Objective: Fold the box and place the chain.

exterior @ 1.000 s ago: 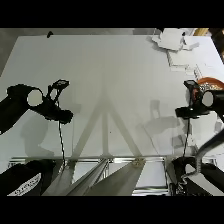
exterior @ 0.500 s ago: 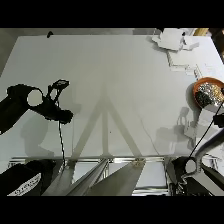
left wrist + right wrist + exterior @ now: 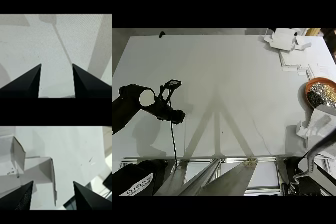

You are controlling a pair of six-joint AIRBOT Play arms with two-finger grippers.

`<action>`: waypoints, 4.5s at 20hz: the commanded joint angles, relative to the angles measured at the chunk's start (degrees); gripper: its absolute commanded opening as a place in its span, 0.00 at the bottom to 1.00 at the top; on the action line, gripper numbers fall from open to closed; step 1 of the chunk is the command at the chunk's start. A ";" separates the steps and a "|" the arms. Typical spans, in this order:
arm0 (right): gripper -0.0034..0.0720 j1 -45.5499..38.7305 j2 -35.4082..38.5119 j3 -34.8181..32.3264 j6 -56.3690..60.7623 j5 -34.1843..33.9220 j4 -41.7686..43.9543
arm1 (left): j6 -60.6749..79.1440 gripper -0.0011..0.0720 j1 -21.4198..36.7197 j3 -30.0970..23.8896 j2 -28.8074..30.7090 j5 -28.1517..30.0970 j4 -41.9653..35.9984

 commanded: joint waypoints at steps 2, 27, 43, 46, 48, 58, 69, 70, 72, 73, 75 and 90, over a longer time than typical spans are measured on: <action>0.70 -7.85 -1.66 0.02 0.33 -1.05 2.08 | 0.02 0.61 0.04 -0.02 -0.02 0.00 0.02; 0.07 24.13 5.81 0.04 -7.69 7.82 24.46 | 0.02 0.61 0.04 -0.02 -0.02 0.00 0.00; 0.07 68.41 16.20 -4.50 -4.33 -10.05 48.50 | 4.46 0.61 0.04 -0.02 -0.04 5.18 0.59; 0.07 68.96 16.20 -4.52 -3.87 -10.03 48.46 | 4.74 0.61 0.02 -0.02 -0.07 12.28 -0.42; 0.07 68.96 16.20 -4.50 -3.87 -10.03 48.46 | 5.20 0.61 0.04 -0.02 -0.61 18.10 -4.63; 0.07 68.96 16.20 -4.50 -3.87 -9.81 48.46 | 51.56 0.66 0.79 -0.02 -16.50 20.09 -48.11; 0.07 68.96 16.20 -4.50 -3.87 -9.75 48.41 | 82.58 0.72 15.69 -0.02 -23.98 -11.52 -63.17; 0.07 68.96 16.20 -4.50 -3.87 -9.53 48.43 | 82.60 0.72 17.25 -0.04 -23.98 -14.56 -62.60; 0.07 68.96 16.20 -4.50 -3.89 -9.62 48.39 | 83.49 0.72 16.59 -0.04 -24.06 -11.82 -62.82; 0.07 68.96 16.20 -4.50 -3.89 -9.64 48.28 | 83.47 0.72 14.88 -0.04 -24.35 -9.73 -62.84; 0.07 68.96 16.20 -4.50 -3.89 -9.64 48.26 | 83.95 0.72 10.23 -0.04 -24.98 -5.33 -63.25; 0.07 68.96 16.20 -4.50 -3.89 -9.79 48.06 | 87.89 0.60 -2.29 -0.04 -31.34 12.07 -76.83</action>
